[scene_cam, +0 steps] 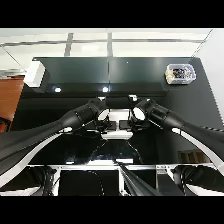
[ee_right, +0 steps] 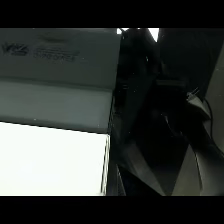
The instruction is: Fold the box and place the chain.
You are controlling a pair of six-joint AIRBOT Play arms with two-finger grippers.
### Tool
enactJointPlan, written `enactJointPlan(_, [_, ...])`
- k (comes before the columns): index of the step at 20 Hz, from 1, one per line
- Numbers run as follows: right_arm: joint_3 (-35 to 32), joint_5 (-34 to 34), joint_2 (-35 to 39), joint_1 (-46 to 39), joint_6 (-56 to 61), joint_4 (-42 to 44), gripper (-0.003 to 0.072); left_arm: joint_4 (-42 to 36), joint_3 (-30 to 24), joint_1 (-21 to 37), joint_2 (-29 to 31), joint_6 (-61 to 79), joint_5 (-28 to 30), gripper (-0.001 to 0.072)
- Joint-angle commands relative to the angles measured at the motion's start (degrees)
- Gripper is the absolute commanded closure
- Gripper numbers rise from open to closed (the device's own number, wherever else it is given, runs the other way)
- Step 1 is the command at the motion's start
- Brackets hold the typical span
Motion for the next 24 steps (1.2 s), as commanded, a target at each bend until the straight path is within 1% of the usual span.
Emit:
enactJointPlan(1, [0.1,-0.6,-0.5,0.1,0.4,0.4,0.0588,0.1,0.0,0.0,0.0,0.1,0.0,0.0683])
enactJointPlan(2, [0.1,-0.6,-0.5,0.1,0.4,0.4,0.0673,0.1,0.0,0.0,0.0,0.1,0.0,0.0683])
enactJointPlan(6, [0.1,-0.3,-0.5,0.1,0.4,0.4,0.0671,0.1,0.0,0.0,0.0,0.1,0.2,0.0683])
enactJointPlan(7, [0.1,-0.3,-0.5,0.0,0.4,0.5,0.0617,0.1,0.0,0.0,0.0,0.1,0.2,0.0683])
enactJointPlan(8, [0.1,-0.3,-0.5,0.0,0.4,0.5,0.0441,0.1,0.0,0.0,0.0,0.1,0.2,0.0683])
enactJointPlan(9, [0.1,-0.3,-0.5,0.0,0.4,0.7,0.0422,0.1,0.0,0.0,0.0,0.1,0.2,0.0683])
enactJointPlan(17, [0.1,0.6,-0.5,0.4,0.4,1.9,0.0423,0.1,0.0,0.0,0.0,0.1,0.2,0.0683])
enactJointPlan(23, [0.1,0.1,-0.5,1.7,0.4,0.9,0.0424,0.1,0.0,0.0,0.0,0.1,0.2,0.0683])
enactJointPlan(24, [0.1,0.5,-0.5,1.7,0.7,0.0,0.0438,0.1,0.0,0.0,0.0,0.1,0.2,0.0682])
